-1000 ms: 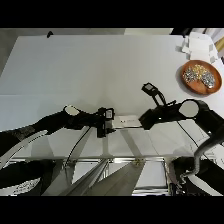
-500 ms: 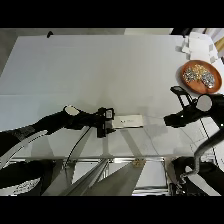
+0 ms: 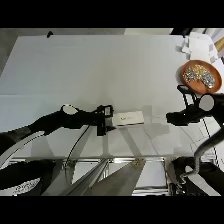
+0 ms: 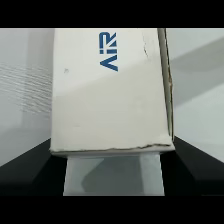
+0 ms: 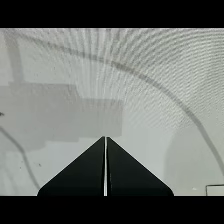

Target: Fold the box and place the chain.

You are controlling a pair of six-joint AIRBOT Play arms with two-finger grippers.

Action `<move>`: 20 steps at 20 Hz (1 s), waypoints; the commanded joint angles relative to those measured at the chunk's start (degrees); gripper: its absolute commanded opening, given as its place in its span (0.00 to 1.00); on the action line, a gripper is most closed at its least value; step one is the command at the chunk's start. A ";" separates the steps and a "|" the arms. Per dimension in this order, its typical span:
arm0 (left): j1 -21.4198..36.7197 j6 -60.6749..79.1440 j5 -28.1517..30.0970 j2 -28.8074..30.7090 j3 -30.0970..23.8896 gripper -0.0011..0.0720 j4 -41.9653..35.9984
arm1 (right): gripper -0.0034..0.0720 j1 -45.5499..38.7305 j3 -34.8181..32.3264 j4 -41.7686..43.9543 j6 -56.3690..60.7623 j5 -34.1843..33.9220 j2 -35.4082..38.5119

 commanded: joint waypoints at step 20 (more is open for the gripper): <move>46.71 -79.28 -3.69 21.27 -0.13 0.04 58.45 | 0.06 -0.04 0.04 0.46 0.22 -0.79 0.04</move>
